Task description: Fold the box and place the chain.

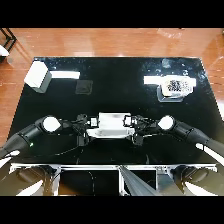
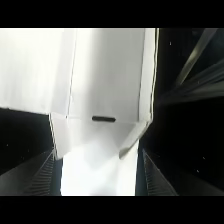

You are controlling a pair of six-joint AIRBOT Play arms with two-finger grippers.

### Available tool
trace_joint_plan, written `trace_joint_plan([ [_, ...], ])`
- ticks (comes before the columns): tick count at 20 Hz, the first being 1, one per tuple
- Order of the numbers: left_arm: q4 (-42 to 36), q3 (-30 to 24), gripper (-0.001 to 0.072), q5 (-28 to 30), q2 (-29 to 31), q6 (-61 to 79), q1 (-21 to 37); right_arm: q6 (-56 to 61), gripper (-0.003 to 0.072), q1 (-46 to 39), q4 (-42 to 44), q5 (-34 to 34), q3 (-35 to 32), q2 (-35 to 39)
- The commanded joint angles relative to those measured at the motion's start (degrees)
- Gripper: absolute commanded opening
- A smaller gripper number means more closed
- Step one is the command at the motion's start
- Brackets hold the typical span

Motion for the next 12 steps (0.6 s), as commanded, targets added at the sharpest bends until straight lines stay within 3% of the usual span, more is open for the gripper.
trace_joint_plan([
  [1, -2.32, 0.00, 0.0621, 0.57, -0.87, 1.64, -0.28, 0.02, 0.0284, 0.00, 0.00, 0.07, -0.02, 0.02],
  [3, -2.73, 0.00, 0.0601, 0.44, -0.96, 1.62, -0.28, 0.02, 0.0284, 0.00, 0.00, 0.07, -0.02, 0.02],
  [5, -2.73, 0.00, 0.0489, 0.37, -0.98, 1.62, -0.28, 0.02, 0.0284, 0.00, 0.00, 0.07, -0.02, 0.02],
  [9, -3.54, 0.00, 0.0413, 0.37, -0.98, 1.62, -0.31, 0.02, 0.0284, 0.00, 0.00, 0.07, -0.02, 0.02],
  [10, -4.61, 0.00, 0.0345, 0.37, -0.98, 1.64, -0.31, 0.02, 0.0284, 0.00, 0.00, 0.07, -0.02, 0.02],
  [12, -5.60, 0.00, 0.0341, 0.59, -1.01, 1.68, -0.68, 0.02, 0.0284, 0.00, 0.00, 0.07, -0.02, 0.02],
])
